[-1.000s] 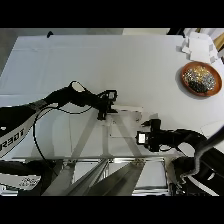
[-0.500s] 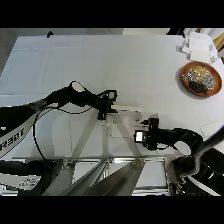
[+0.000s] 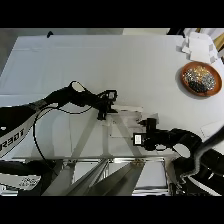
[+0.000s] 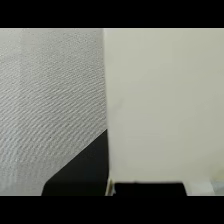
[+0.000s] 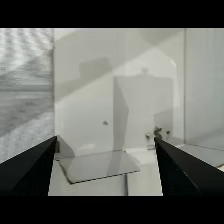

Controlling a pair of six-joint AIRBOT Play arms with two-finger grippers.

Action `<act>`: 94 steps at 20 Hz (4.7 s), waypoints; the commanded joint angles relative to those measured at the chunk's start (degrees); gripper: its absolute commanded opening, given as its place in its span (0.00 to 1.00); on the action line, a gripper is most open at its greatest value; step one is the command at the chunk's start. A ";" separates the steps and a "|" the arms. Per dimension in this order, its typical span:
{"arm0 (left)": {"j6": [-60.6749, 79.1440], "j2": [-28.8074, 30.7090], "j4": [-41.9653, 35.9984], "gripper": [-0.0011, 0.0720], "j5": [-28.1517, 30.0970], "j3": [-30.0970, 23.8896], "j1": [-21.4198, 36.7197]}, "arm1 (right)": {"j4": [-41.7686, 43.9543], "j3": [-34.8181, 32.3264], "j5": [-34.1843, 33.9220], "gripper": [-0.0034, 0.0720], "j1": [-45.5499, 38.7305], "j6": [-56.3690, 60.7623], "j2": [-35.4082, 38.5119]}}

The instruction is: Fold the box and place the chain.

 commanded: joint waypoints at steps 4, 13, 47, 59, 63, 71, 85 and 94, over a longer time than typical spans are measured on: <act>0.02 -0.04 0.00 0.03 0.00 0.02 -0.02 | -0.42 -0.02 -1.07 0.95 -0.11 -0.04 -1.18; 0.02 -0.04 0.02 0.03 0.00 0.02 0.00 | -1.03 -1.05 1.81 0.93 1.29 0.02 0.87; 0.02 -0.04 0.00 0.03 -0.02 0.02 -0.02 | 12.41 6.78 4.17 0.94 -14.99 -14.10 -3.52; 0.02 -0.04 0.00 0.03 -0.02 0.02 0.00 | 33.53 7.87 15.10 0.94 -27.52 -39.54 -10.51; 0.02 -0.04 0.00 0.03 -0.02 0.02 0.00 | 38.14 8.33 17.66 0.94 -30.51 -46.05 -12.63; 0.02 -0.04 0.00 0.03 0.00 0.02 -0.02 | 40.37 12.07 21.77 0.94 -31.47 -52.87 -21.07; 0.02 -0.04 0.00 0.03 0.00 0.02 -0.02 | 40.22 16.26 26.47 0.92 -31.45 -55.95 -30.82; 0.02 -0.04 0.00 0.03 0.00 0.02 -0.02 | 42.18 16.65 25.88 0.83 -31.45 -57.44 -32.04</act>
